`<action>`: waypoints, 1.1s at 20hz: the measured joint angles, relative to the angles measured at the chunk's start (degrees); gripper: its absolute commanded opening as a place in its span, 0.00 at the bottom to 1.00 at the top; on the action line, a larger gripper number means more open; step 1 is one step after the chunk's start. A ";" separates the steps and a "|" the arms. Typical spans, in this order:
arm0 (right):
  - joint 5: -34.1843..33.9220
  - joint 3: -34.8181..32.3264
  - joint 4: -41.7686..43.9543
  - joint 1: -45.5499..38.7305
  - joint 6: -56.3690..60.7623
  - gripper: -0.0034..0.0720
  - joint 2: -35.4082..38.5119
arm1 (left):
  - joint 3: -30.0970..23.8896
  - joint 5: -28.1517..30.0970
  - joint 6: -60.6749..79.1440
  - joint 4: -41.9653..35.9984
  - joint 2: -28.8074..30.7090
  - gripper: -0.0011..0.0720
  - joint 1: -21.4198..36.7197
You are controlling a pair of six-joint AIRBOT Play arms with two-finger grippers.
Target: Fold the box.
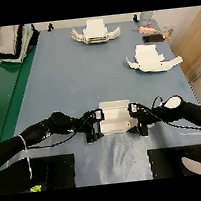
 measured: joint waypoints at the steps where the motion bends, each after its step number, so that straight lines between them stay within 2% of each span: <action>1: 0.02 0.02 0.00 0.00 0.00 0.70 0.00 | 0.11 0.37 0.02 -0.13 -0.22 0.95 -0.42; 5: 0.00 0.02 0.00 0.00 0.00 0.70 0.00 | 0.31 1.66 0.17 -0.42 -0.74 0.94 -1.62; 6: 0.00 0.00 0.00 0.00 0.02 0.70 0.00 | 0.33 1.88 0.17 -0.33 -0.81 0.80 -1.75; 7: 0.00 0.00 0.00 0.00 0.00 0.70 0.00 | 0.39 2.01 0.17 -0.20 -0.87 0.75 -2.01; 22: 0.02 0.00 -0.02 -0.09 0.02 0.70 0.00 | 0.90 3.48 -2.51 3.17 -1.68 0.75 -3.76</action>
